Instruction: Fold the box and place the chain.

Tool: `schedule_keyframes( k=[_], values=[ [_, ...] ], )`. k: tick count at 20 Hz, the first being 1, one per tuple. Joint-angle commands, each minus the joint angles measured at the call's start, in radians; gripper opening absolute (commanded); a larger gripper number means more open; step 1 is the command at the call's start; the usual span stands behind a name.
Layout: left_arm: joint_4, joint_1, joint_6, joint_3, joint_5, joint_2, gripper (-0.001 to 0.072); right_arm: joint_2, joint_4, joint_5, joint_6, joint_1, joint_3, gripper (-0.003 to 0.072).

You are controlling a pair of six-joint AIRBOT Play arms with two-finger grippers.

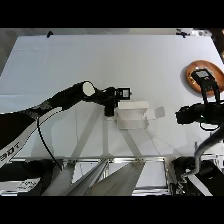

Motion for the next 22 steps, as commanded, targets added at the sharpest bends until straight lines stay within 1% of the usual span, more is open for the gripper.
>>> schedule_keyframes(
  k=[1,4,6,8,9,11,13,14,15,16,17,20,22],
  values=[
    [-0.003,0.000,0.000,0.000,0.001,0.001,0.0015,0.026,0.072,-0.052,-0.080,0.000,0.001,0.0007],
    [-0.003,0.000,0.000,0.000,0.000,0.000,0.0015,0.108,0.121,-0.103,-0.203,0.023,0.001,0.0007],
    [-0.003,0.000,0.000,0.000,0.001,0.001,0.0015,0.187,0.120,-0.142,-0.270,0.080,0.000,0.0007],
    [-0.003,0.000,0.000,0.000,0.001,0.001,0.0015,0.258,0.140,-0.190,-0.398,0.156,-0.032,0.0007],
    [-0.003,0.000,0.000,0.000,0.001,0.000,0.0015,0.279,0.168,-0.216,-0.460,0.195,-0.076,0.0007],
    [-0.003,0.000,0.000,0.000,0.000,0.001,0.0015,0.275,0.201,-0.253,-0.560,0.263,-0.194,0.0007],
    [-0.003,0.000,0.000,0.000,0.000,0.001,0.0015,0.230,0.143,-0.283,-0.713,0.308,-0.294,0.0008],
    [-0.003,0.000,0.000,0.000,0.001,0.001,0.0015,0.195,0.114,-0.283,-0.764,0.312,-0.318,0.0046],
    [-0.003,0.000,0.000,0.000,0.001,0.001,0.0015,0.159,0.102,-0.280,-0.797,0.309,-0.321,0.0256],
    [-0.003,0.000,0.000,0.000,0.001,0.001,0.0015,0.123,0.100,-0.305,-0.837,0.301,-0.322,0.0542],
    [-0.003,0.000,0.000,0.000,0.000,0.001,0.0015,0.087,0.101,-0.340,-0.850,0.293,-0.322,0.0720],
    [-0.003,0.000,0.000,0.000,0.001,0.000,0.0015,-0.046,0.097,-0.475,-0.877,0.265,-0.333,0.0720],
    [-0.003,0.000,0.000,0.000,0.001,0.001,0.0015,-0.087,0.098,-0.519,-0.924,0.250,-0.365,0.0720]
  ],
)
